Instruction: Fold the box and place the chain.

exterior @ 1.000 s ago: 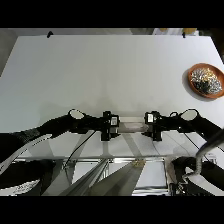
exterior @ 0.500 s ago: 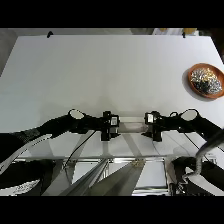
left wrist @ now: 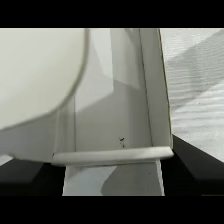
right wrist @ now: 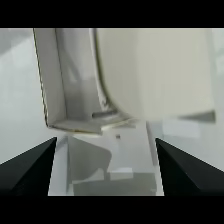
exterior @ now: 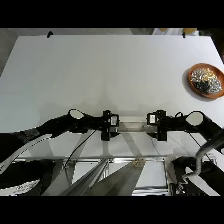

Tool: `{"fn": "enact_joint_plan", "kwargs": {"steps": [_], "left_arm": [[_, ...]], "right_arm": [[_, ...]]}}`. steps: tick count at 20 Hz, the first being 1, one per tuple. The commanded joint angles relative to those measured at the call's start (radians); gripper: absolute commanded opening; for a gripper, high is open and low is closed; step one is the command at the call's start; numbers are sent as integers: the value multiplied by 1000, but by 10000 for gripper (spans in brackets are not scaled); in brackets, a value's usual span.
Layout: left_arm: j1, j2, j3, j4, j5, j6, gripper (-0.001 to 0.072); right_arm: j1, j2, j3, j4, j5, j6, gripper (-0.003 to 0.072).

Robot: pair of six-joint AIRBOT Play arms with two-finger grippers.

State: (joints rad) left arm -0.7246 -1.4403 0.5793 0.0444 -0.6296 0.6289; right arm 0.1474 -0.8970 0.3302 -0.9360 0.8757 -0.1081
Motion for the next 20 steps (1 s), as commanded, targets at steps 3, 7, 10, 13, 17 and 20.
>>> {"fn": "enact_joint_plan", "kwargs": {"steps": [3,7,10,13,17,20], "left_arm": [[0,0,0,0,-3,-1,149],[0,0,0,0,-3,-1,149],[0,0,0,1,-3,-1,149],[0,0,0,0,-3,-1,149],[0,0,0,0,-3,-1,149],[0,0,0,1,-3,-1,149]], "right_arm": [[0,148,1,-237,105,235,333],[0,259,1,-238,163,253,254],[0,319,1,-238,154,267,441],[0,338,1,-156,155,266,437],[0,338,1,195,155,174,346],[0,337,1,307,152,91,111]]}}
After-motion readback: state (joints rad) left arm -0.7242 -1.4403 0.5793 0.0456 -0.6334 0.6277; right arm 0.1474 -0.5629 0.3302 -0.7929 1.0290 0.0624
